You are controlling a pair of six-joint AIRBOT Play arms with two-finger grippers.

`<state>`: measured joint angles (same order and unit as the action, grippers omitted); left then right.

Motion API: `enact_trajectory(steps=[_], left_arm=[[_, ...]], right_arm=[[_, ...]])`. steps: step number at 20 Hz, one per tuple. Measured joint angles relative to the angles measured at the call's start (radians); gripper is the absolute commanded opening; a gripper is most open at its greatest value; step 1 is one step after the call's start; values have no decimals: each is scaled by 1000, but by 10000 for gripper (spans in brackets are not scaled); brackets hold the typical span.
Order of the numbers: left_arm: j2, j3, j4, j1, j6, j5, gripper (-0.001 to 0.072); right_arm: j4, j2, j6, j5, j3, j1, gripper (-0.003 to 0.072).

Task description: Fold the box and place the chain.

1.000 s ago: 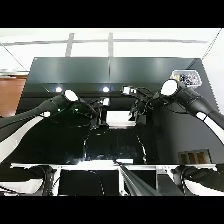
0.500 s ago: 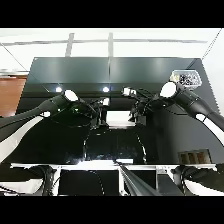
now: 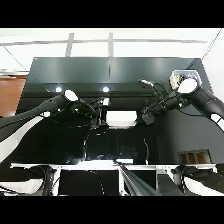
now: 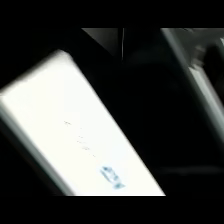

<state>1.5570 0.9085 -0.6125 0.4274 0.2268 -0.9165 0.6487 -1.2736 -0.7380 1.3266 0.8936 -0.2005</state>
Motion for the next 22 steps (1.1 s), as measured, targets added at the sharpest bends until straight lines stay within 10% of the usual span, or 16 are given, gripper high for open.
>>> enact_trajectory(steps=[8,20,22], left_arm=[[0,0,0,0,1,0,370],[0,0,0,0,1,0,374],[0,0,0,0,-2,0,582]], right_arm=[[-246,-52,-166,-350,-128,-60,14],[-96,-67,-312,-392,-114,-79,14],[-62,-43,-314,-355,-79,-68,14]])
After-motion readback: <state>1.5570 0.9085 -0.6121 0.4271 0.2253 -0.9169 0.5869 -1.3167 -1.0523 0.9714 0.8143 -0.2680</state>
